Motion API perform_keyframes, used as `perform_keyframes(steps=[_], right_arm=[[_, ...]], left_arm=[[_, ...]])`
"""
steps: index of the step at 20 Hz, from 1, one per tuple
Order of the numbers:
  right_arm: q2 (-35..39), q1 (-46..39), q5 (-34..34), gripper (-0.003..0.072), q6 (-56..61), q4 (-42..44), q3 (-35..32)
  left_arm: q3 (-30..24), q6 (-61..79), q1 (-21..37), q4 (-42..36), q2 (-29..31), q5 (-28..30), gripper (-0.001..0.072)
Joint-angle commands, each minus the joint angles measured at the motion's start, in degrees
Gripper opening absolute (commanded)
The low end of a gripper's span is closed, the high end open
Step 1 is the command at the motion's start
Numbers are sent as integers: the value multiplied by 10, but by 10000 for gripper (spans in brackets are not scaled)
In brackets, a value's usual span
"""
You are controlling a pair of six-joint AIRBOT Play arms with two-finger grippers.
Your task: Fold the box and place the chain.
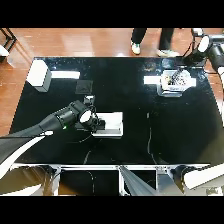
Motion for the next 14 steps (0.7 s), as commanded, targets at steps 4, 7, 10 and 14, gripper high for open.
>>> perform_keyframes(steps=[4, 7, 10, 14], right_arm=[[74, 0, 74, 27, -36, 51, 0], [120, 0, 78, 26, -52, 94, 0], [185, 0, 74, 26, -68, 105, 0], [284, 0, 84, 26, -87, 156, 0]], left_arm=[[0, 0, 0, 0, 0, -1, 26], [0, 0, 0, 0, 0, 0, 25], [0, 0, 0, 0, 0, -2, 25], [0, 0, 0, 0, 0, -2, 26]])
